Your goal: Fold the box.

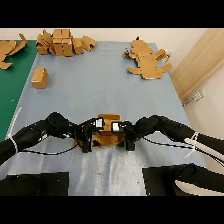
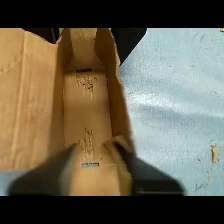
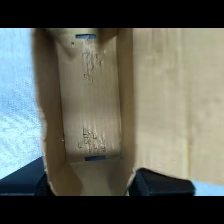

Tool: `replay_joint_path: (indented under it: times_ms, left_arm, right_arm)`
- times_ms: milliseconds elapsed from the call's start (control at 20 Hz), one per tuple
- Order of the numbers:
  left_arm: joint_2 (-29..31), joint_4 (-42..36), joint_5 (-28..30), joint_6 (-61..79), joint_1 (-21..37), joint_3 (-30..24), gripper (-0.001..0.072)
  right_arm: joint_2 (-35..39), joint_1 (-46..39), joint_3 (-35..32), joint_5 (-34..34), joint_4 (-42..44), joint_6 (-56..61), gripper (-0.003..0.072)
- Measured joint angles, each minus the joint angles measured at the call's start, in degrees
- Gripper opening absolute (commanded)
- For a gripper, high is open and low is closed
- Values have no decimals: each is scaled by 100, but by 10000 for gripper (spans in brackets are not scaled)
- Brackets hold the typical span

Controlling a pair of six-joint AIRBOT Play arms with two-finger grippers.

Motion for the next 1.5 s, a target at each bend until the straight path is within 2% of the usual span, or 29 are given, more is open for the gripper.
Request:
replay_joint_path:
  times_ms: [200, 250, 300, 650, 700, 750, 800, 850, 1150, 1350, 1500]
  left_arm:
    - [-35, -4, -7, -2, -4, -2, 491]
    - [-48, -4, -9, -7, -4, 0, 522]
    - [-52, -4, -9, -7, -4, -2, 632]
    - [-66, 2, 0, -13, -4, -2, 639]
    - [-66, 4, 13, -17, -4, -2, 524]
    - [-63, 11, 20, -39, -4, 0, 321]
    - [-59, 57, 42, -96, -4, 4, 67]
    - [-42, 210, 70, -184, -2, 17, 11]
    - [479, 1637, 146, -2024, 13, 256, 11]
    - [1316, 2426, 164, -3700, 15, 400, 11]
    - [2024, 3298, -9, -5788, 20, 431, 11]
  right_arm:
    - [0, 0, 0, 0, 0, 0, 518]
    - [0, 0, 0, 0, -2, 0, 518]
    - [0, 0, 0, 0, -2, 0, 518]
    - [0, 0, 2, 0, 2, 4, 519]
    - [0, 0, 2, 0, 2, 2, 518]
    - [0, 0, 2, 0, -2, 2, 518]
    - [0, 0, 2, 0, -2, 9, 518]
    - [0, 0, 0, 0, -2, 9, 518]
    - [0, -2, 0, 4, -2, 28, 518]
    - [0, 0, 0, -2, -4, 4, 518]
    - [0, 0, 0, -2, -4, 4, 518]
